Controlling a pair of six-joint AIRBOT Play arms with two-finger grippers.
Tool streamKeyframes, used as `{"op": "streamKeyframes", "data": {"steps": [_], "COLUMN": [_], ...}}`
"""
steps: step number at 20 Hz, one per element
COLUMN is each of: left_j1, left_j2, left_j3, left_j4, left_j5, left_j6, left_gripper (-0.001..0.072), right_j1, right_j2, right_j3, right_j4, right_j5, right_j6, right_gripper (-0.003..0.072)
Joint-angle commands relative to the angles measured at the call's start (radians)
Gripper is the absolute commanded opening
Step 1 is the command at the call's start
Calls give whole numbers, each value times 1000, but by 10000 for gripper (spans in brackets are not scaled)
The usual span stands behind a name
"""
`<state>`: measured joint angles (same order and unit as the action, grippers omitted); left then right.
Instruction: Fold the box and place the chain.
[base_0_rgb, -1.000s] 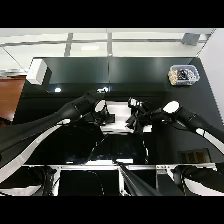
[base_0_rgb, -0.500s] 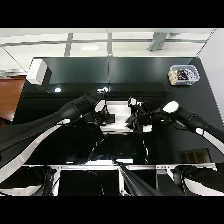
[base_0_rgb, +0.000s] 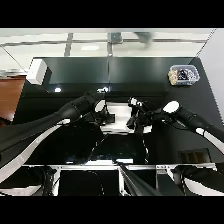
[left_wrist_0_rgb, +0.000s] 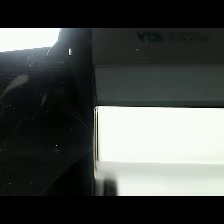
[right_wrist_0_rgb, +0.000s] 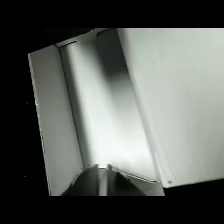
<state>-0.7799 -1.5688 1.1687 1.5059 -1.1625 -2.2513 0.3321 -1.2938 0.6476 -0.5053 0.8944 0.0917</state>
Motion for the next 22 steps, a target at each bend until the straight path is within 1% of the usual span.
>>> {"op": "streamKeyframes", "data": {"steps": [1, 2, 4, 5, 6, 8, 9, 11, 12, 15, 18, 19, 22], "left_j1": [1, 1, 1, 1, 1, 1, 1, 1, 1, 1, 1, 1, 1], "left_j2": [0, 0, 0, 0, 0, 0, 0, 0, 0, 0, 0, 0, 0], "left_j3": [0, 0, 0, 0, 0, 0, 0, 0, 0, 0, 0, 0, 0], "left_j4": [0, 0, 0, 0, 0, 0, 0, 0, 0, 0, 0, 0, 0], "left_j5": [2, 2, 2, 2, 1, 1, 1, 2, 2, 2, 2, 2, 1], "left_j6": [-1, -1, -1, -1, -1, -1, -1, -1, -1, -1, -1, -1, -1], "left_gripper": [26, 26, 26, 26, 26, 26, 26, 26, 26, 26, 26, 26, 26], "right_j1": [-56, -95, -201, -276, -363, -525, -599, -702, -727, -711, -610, -569, -438], "right_j2": [36, 66, 130, 159, 187, 208, 208, 203, 196, 154, 90, 66, 0], "right_j3": [0, 1, 13, 26, 29, 28, 21, -12, -36, -128, -187, -187, -187], "right_j4": [-47, -69, -127, -159, -167, -169, -168, -173, -180, -179, -167, -148, -2], "right_j5": [105, 153, 235, 268, 292, 309, 297, 267, 266, 263, 224, 216, 160], "right_j6": [125, 213, 471, 610, 696, 813, 848, 932, 955, 974, 973, 963, 896], "right_gripper": [12, 12, 12, 12, 12, 12, 12, 12, 12, 12, 12, 12, 12]}}
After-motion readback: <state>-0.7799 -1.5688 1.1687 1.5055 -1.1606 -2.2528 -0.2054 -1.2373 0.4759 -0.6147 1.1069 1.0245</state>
